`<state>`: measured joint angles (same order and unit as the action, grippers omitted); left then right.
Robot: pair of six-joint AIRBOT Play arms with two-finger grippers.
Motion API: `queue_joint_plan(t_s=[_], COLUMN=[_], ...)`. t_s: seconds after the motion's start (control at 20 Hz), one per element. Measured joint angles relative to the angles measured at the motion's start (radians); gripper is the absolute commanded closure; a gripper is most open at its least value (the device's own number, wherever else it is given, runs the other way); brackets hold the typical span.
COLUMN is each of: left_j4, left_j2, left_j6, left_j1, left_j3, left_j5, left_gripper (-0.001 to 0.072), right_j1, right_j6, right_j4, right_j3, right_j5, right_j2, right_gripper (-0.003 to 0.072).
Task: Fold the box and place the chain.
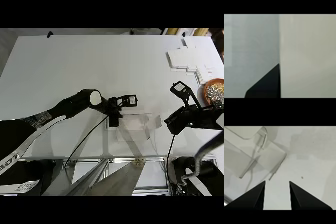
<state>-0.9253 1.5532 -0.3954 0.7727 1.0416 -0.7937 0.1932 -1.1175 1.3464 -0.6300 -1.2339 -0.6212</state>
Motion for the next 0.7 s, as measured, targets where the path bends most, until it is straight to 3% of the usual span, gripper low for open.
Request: queue_joint_plan(t_s=[0.25, 0.7], left_j4=[0.043, 0.055], left_j2=[0.026, 0.052], left_j6=[0.074, 0.098], left_j1=[0.01, 0.014], left_j3=[-0.003, -0.004], left_j5=[0.056, 0.053], left_gripper=[0.071, 0.0699], right_j1=[0.0, 0.0], right_j6=[0.0, 0.0], right_j4=[0.0, 0.0], right_j3=[0.0, 0.0], right_j5=[0.003, 0.016], right_j2=[0.0, 0.0], right_gripper=[0.0347, 0.0347])
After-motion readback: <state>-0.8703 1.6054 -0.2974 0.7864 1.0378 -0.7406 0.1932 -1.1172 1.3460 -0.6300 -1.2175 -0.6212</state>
